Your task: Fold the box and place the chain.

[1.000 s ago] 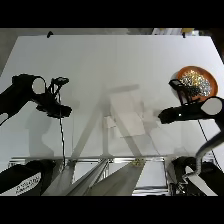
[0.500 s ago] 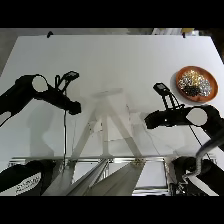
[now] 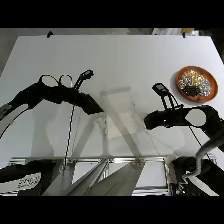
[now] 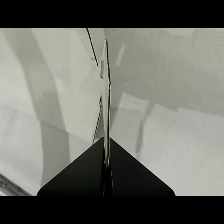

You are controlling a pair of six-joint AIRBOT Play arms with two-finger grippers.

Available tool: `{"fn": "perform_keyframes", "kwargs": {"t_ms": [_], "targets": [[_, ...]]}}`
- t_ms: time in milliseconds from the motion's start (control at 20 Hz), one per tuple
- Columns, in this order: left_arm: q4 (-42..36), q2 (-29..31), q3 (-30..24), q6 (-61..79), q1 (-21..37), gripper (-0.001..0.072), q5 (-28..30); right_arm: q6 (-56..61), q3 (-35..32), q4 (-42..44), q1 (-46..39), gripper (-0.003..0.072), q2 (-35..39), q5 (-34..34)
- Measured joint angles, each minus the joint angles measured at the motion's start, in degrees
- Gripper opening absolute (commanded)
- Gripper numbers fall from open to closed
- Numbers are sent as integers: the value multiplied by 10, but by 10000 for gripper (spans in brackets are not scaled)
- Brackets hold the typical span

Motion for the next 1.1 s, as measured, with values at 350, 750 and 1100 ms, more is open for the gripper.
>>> {"fn": "perform_keyframes", "kwargs": {"t_ms": [350,750,1100], "targets": [[-16,-12,0,32,71,534,-40,0,0,0,0,22,0,0],[-56,-35,0,80,62,535,-67,-1,0,-2,0,22,0,0],[-80,-80,0,108,26,184,-66,-1,0,-3,0,22,0,0]]}}
